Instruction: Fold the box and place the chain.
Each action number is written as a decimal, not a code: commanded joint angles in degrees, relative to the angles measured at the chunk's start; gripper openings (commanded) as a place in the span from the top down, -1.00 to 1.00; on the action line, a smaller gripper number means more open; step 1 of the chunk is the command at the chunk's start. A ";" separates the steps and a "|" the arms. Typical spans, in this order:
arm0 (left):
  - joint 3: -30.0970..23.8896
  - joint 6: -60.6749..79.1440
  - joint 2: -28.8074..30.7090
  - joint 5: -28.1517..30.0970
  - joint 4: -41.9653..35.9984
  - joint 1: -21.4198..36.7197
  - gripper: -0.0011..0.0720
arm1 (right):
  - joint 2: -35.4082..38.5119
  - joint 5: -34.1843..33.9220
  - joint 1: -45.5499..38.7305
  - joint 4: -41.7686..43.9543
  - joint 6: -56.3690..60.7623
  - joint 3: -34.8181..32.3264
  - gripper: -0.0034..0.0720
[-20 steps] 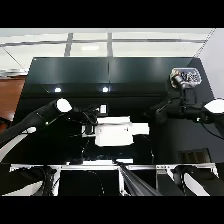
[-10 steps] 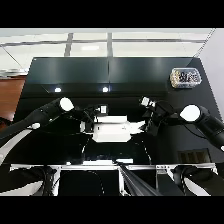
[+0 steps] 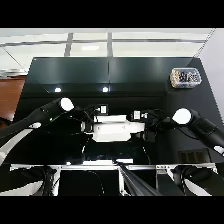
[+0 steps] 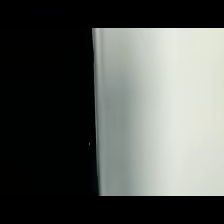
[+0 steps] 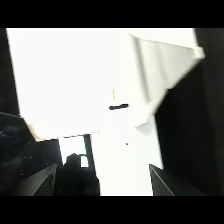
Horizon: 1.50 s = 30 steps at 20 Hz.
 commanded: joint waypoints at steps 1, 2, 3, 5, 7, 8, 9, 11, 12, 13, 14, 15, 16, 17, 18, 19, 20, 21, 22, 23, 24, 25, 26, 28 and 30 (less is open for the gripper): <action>0.17 0.00 -0.04 -0.09 0.04 0.04 0.89 | -1.86 0.44 1.07 1.25 -1.73 -0.94 -0.88; 0.39 0.00 -0.04 -0.15 0.04 0.04 0.89 | -2.45 0.39 1.79 1.90 -1.73 -1.44 -0.88; 0.81 0.00 -0.04 -0.26 0.04 0.04 0.89 | -3.06 0.31 2.93 2.19 -1.73 -1.81 -0.88; 1.75 0.00 -0.04 -0.31 0.04 0.04 0.89 | -4.00 -1.99 5.33 3.08 -1.68 -1.97 -0.88; 2.32 -0.02 -0.07 -0.42 0.04 0.04 0.89 | -4.76 -5.81 7.39 5.01 -1.70 -1.97 -0.88; 2.32 -0.02 -0.07 -0.61 0.04 0.04 0.89 | -5.25 -7.23 8.02 5.31 -1.70 -1.97 -0.88; 2.32 0.00 -0.13 -1.20 0.04 0.04 0.89 | -5.53 -7.87 8.41 5.31 -1.70 -1.97 -0.88; 2.32 0.00 -0.17 -2.27 0.04 0.04 0.89 | -5.60 -7.61 8.70 6.73 -1.70 -1.97 -0.88; 2.32 0.00 -0.17 -2.47 0.04 0.04 0.89 | -5.60 -7.74 8.70 8.17 -1.70 -1.97 -0.88; 2.32 -0.02 -0.17 -2.49 0.04 0.04 0.89 | -5.60 -8.28 8.70 9.07 -1.73 -1.97 -0.88; 2.32 -0.02 -0.17 -2.51 0.04 0.04 0.89 | -5.60 -8.96 8.70 9.62 -1.73 -1.97 -0.88; 2.32 -0.02 -0.17 -2.69 0.04 0.04 0.89 | -5.60 -9.38 8.68 9.57 -1.73 -1.95 -0.88; 2.32 -0.02 -0.17 -2.89 0.04 0.04 0.89 | -5.60 -9.86 8.61 9.25 -1.70 -1.95 -0.88; 2.29 -0.02 -0.17 -3.08 0.04 0.04 0.89 | -5.57 -10.36 8.50 9.14 -1.73 -1.92 -0.88; 2.29 -0.02 -0.17 -3.13 0.04 0.04 0.89 | -5.57 -10.56 8.50 9.14 -1.73 -1.75 -0.88; 2.29 -0.02 -0.17 -3.10 0.04 0.04 0.89 | -5.53 -10.34 8.52 9.14 -1.70 -1.36 -0.88; 2.29 -0.02 -0.17 -3.13 0.04 0.04 0.89 | -5.40 -10.16 8.50 9.16 -1.66 -0.90 -0.88; 2.29 -0.02 -0.17 -3.13 0.04 0.04 0.89 | -5.29 -10.14 8.50 9.68 -1.60 -0.48 -0.88; 2.29 -0.02 -0.17 -3.15 0.04 0.04 0.89 | -5.27 -10.19 8.28 9.77 -1.62 -0.15 -0.88; 2.29 -0.02 -0.17 -3.21 0.04 0.04 0.89 | -5.25 -10.21 7.78 9.79 -1.62 -0.02 -0.88; 2.29 -0.02 -0.17 -3.34 0.04 0.04 0.89 | -5.09 -10.08 7.37 9.77 -1.62 0.07 -0.88; 2.29 -0.02 -0.17 -3.45 0.04 0.04 0.89 | -4.61 -10.16 7.06 9.79 -1.64 0.11 -0.88; 2.29 -0.02 -0.17 -3.54 0.04 0.04 0.89 | -4.15 -9.97 6.88 9.77 -1.64 0.44 -0.88; 2.29 -0.02 -0.17 -3.52 0.04 0.04 0.89 | -3.50 -10.19 6.84 9.27 -1.64 1.33 -0.88; 2.29 -0.02 -0.17 -3.52 0.04 0.04 0.89 | -3.48 -10.62 6.67 9.03 -1.68 1.57 -0.88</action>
